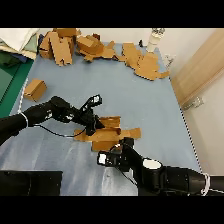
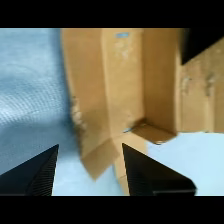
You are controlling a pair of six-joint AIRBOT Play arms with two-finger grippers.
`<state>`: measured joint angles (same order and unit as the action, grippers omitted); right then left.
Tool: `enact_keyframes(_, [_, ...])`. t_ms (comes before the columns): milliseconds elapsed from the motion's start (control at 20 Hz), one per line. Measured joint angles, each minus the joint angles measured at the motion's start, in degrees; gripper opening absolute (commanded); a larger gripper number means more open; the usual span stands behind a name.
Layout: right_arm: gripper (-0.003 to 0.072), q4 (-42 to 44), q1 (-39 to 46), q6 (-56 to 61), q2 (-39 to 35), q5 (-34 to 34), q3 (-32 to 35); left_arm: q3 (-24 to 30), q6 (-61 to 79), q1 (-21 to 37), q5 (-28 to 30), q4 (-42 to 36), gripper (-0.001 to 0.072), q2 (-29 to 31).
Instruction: Fold the box.
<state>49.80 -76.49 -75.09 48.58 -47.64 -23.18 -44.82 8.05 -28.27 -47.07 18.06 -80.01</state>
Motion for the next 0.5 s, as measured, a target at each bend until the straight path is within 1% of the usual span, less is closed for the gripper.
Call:
enact_keyframes(200, [0.0614, -8.04, 2.71, 5.49, 1.07, 0.33, 0.15, 0.00, 0.00, 0.00, 0.00, 0.00, 0.0014, 0.00])
enact_keyframes(350, [0.0615, -10.25, 5.27, 6.93, 1.29, 1.27, 0.20, 0.00, 0.00, 0.00, 0.00, -0.02, 0.0015, 0.00])
enact_keyframes(500, [0.0615, -10.58, 8.20, 7.56, 1.27, 4.66, 0.22, 0.00, 0.00, 0.00, 0.00, 0.00, 0.0015, 0.02])
